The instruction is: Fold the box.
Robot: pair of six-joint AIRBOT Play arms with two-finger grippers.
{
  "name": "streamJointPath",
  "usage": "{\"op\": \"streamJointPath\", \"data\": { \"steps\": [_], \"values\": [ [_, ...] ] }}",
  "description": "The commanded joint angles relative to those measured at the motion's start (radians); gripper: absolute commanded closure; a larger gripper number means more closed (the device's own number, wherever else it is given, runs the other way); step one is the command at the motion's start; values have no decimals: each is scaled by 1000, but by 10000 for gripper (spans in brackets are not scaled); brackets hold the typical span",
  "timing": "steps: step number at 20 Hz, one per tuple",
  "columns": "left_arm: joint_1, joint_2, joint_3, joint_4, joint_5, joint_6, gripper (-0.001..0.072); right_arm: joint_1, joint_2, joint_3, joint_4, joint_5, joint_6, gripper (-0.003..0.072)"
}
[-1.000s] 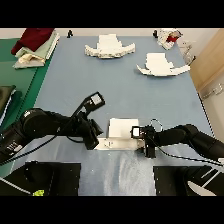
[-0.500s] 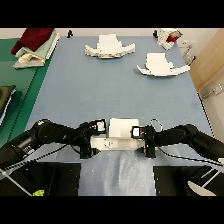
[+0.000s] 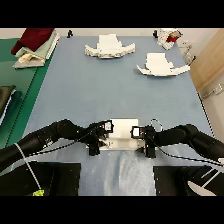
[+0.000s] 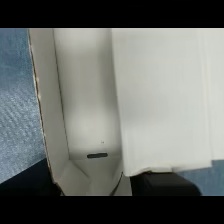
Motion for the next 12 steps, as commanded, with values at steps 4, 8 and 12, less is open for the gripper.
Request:
{"op": "streamJointPath", "data": {
  "steps": [4,8,12],
  "values": [
    [-38,-40,12,-107,26,127,628,0,0,1,0,0,0,179],
    [-39,-41,15,-135,18,156,666,0,0,1,0,0,0,179],
    [11,-5,19,-5,17,124,656,0,0,1,0,0,0,179]
  ]
}}
